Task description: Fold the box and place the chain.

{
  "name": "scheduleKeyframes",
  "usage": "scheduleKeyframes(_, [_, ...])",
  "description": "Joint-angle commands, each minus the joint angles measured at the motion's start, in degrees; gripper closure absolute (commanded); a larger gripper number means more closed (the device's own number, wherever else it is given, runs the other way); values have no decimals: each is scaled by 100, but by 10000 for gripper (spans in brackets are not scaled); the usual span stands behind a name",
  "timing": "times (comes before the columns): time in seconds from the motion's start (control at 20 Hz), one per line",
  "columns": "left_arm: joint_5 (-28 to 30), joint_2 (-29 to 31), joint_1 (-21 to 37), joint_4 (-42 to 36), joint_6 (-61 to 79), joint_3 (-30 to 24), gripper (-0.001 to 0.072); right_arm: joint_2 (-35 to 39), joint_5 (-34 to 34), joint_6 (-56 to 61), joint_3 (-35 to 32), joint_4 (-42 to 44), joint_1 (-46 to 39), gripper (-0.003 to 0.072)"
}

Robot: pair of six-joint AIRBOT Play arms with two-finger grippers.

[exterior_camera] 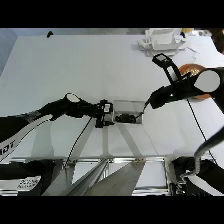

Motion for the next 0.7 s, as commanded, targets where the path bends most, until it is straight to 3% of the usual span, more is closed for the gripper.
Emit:
scheduleKeyframes(0.0, [2,4,2,0,2,4,623,297,164,260,2,109,487,677])
scheduleKeyframes(0.3, [0,4,2,0,2,4,623,308,146,404,2,111,922,677])
scheduleKeyframes(0.65, [2,4,2,0,2,4,623,308,-704,404,2,378,1189,677])
